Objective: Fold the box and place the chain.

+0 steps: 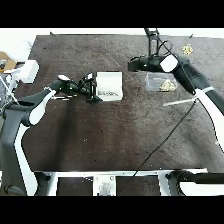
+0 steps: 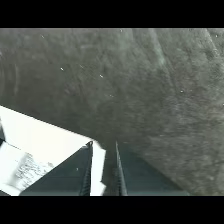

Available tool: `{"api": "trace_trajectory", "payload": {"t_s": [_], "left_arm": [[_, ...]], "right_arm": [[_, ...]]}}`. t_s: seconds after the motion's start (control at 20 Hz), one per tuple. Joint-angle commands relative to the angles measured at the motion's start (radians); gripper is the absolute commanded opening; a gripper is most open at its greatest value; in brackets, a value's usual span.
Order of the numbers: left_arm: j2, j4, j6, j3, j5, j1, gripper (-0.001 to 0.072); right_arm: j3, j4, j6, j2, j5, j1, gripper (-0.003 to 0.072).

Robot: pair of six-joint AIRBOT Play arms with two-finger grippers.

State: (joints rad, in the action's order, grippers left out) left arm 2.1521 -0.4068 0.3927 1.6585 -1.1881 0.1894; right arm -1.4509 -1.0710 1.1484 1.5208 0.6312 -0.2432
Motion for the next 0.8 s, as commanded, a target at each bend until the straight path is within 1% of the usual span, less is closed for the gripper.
{"api": "trace_trajectory", "payload": {"t_s": [0.0, 0.05, 0.1, 0.15, 0.2, 0.3, 0.4, 0.5, 0.6, 0.65, 0.75], "left_arm": [[0.0, 0.0, 0.0, 0.0, 0.0, 0.001, 0.0341], [0.0, 0.0, 0.0, 0.0, 0.0, 0.001, 0.0341], [0.0, 0.0, 0.0, 0.0, 0.0, 0.0, 0.0341], [0.0, 0.0, 0.0, 0.0, 0.0, 0.001, 0.0341], [0.0, 0.0, 0.0, 0.0, 0.0, 0.001, 0.0341], [0.0, 0.0, 0.0, 0.0, 0.0, 0.001, 0.0341], [0.0, 0.0, 0.0, 0.0, 0.0, 0.001, 0.0341], [0.0, 0.0, 0.0, 0.0, 0.0, 0.001, 0.0341], [0.0, 0.0, 0.0, 0.0, 0.0, 0.001, 0.0341], [0.0, 0.0, 0.0, 0.0, 0.0, 0.001, 0.0341], [0.0, 0.0, 0.0, 0.0, 0.0, 0.001, 0.0341]], "right_arm": [[-0.123, 0.463, -0.45, 0.14, 0.242, 0.158, 0.0153], [-0.163, 0.535, -0.495, 0.193, 0.289, 0.188, 0.0152], [-0.206, 0.595, -0.541, 0.247, 0.333, 0.211, 0.0111], [-0.255, 0.647, -0.569, 0.305, 0.365, 0.227, 0.0088], [-0.309, 0.676, -0.584, 0.363, 0.399, 0.236, 0.0088], [-0.422, 0.679, -0.585, 0.468, 0.457, 0.238, 0.0088], [-0.504, 0.68, -0.604, 0.547, 0.512, 0.237, 0.0089], [-0.527, 0.68, -0.621, 0.587, 0.518, 0.237, 0.0089], [-0.526, 0.692, -0.687, 0.611, 0.568, 0.236, 0.0091], [-0.526, 0.702, -0.708, 0.625, 0.595, 0.233, 0.011], [-0.526, 0.703, -0.755, 0.641, 0.643, 0.229, 0.011]]}}
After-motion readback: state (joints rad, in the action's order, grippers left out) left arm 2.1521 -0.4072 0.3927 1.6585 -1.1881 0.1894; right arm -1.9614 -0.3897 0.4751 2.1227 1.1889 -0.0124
